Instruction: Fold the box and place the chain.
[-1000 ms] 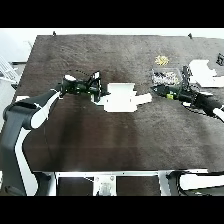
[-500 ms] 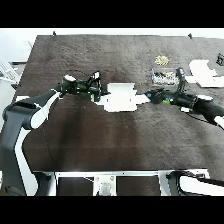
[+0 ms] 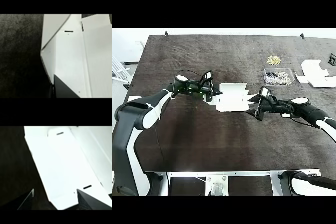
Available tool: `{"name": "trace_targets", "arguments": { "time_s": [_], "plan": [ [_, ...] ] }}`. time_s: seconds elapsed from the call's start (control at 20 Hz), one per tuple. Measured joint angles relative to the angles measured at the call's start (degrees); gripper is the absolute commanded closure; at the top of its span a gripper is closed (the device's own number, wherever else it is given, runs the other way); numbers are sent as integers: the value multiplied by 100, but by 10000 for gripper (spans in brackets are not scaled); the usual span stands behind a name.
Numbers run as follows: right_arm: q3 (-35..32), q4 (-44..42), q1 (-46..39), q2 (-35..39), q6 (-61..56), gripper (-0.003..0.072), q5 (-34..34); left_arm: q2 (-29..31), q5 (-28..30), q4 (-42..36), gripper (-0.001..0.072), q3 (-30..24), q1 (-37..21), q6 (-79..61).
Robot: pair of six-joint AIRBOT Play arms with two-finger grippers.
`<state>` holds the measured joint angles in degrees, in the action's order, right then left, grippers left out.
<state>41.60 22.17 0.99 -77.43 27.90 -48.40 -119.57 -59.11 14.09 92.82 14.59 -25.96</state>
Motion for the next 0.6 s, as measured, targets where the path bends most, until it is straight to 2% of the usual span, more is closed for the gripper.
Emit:
{"name": "trace_targets", "arguments": {
  "time_s": [0.3, 0.6],
  "plan": [
    [11, 361, 188, -111, 533, 37, 293, 0, 11, 2, 688, 0, 0, 24],
    [17, 254, 369, -192, 817, 37, 496, -17, 17, 2, 688, 0, 0, 42]
  ]
}}
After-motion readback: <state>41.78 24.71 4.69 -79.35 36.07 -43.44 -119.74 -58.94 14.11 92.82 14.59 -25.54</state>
